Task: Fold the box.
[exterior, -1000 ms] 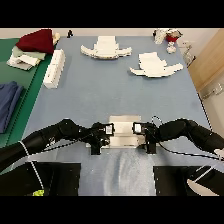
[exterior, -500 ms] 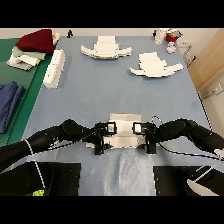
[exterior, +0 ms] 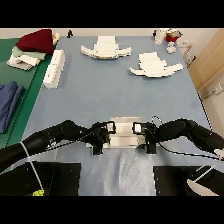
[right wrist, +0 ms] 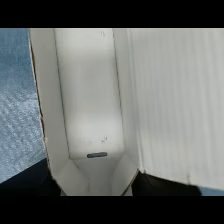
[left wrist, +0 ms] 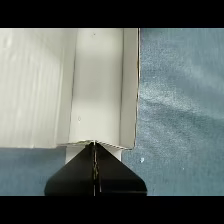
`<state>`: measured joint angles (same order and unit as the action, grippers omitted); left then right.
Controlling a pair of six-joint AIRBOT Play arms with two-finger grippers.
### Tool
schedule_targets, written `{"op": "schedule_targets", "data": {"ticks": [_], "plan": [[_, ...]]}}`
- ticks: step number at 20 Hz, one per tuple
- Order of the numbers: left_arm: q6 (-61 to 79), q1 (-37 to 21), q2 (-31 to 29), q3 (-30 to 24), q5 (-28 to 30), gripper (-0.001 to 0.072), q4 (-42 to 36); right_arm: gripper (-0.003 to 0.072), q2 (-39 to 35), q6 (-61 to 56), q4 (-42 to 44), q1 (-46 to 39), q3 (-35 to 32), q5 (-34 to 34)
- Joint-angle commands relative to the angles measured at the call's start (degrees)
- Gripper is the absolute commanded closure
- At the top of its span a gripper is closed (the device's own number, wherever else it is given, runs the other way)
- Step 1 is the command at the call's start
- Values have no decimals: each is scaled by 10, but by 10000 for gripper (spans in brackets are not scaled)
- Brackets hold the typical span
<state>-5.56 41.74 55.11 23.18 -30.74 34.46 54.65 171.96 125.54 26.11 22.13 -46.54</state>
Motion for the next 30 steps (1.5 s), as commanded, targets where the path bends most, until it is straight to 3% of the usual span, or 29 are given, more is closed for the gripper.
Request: {"op": "schedule_targets", "data": {"ticks": [1, 6, 10, 13, 15, 17, 20, 23, 30], "plan": [[-195, 0, -66, 0, -21, 693, 109, 163, 0, 0, 0, 0, 0, 0], [-683, -18, -190, 0, -74, 693, 300, 164, 0, 0, 0, 0, 0, 0], [-968, -118, -214, -1, -151, 693, 402, 163, 0, 0, 0, 0, 0, 0], [-995, -200, -176, -5, -204, 693, 391, 163, 0, 0, 0, 0, 0, 0], [-985, -210, -140, -6, -205, 694, 365, 163, 0, 0, 0, 0, 0, 0], [-930, -190, -96, -6, -191, 694, 299, 163, 0, 0, 0, 0, 0, 0], [-894, -108, -38, -6, -127, 695, 216, 163, 0, 0, 0, 0, 0, 0], [-895, -27, -28, -3, -74, 695, 182, 163, 0, 0, 0, 0, 0, 0], [-897, -9, -36, 45, -104, 694, 184, 163, 0, 0, 0, 0, 0, 0]]}}
